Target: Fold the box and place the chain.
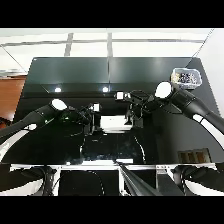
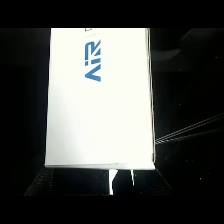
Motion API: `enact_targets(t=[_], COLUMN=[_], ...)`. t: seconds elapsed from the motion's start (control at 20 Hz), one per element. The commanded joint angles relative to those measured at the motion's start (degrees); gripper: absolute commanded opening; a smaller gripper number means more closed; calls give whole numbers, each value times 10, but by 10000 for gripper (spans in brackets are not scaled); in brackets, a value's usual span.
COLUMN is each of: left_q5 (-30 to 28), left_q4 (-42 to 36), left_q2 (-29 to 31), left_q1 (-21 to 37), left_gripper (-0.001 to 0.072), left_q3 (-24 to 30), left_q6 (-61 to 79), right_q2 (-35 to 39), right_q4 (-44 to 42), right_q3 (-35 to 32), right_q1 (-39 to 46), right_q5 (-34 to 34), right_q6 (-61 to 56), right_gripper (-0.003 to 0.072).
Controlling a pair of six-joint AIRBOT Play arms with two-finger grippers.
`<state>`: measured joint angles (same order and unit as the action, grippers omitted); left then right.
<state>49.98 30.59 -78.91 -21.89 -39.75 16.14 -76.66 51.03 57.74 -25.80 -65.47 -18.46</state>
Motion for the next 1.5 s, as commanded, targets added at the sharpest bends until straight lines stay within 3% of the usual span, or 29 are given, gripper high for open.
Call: enact_targets(t=[0.0,0.7,0.8,0.9,0.95,1.0,1.1,1.35,1.45], left_q5=[0,0,0,0,0,0,1,2,2], left_q4=[0,1,0,0,0,0,1,1,1], left_q2=[0,0,0,0,0,0,0,0,0], left_q1=[0,0,0,0,0,0,0,0,0], left_gripper=[398,401,401,402,402,402,402,402,402], left_q3=[-1,-1,-1,-1,-1,-1,-1,-1,-1], left_q6=[0,0,0,0,0,0,0,0,0], right_q2=[0,2,19,48,60,63,62,38,14], right_q4=[1,-5,-6,-16,-14,-18,-68,-406,-425], right_q3=[0,-28,-27,-26,-26,-26,-45,-150,-156], right_q1=[0,-21,-18,-4,10,27,69,109,88], right_q5=[2,37,21,-43,-84,-117,-129,13,46], right_q6=[0,-2,-39,-124,-172,-215,-287,-298,-302], right_gripper=[278,277,276,274,166,7,15,15,15])
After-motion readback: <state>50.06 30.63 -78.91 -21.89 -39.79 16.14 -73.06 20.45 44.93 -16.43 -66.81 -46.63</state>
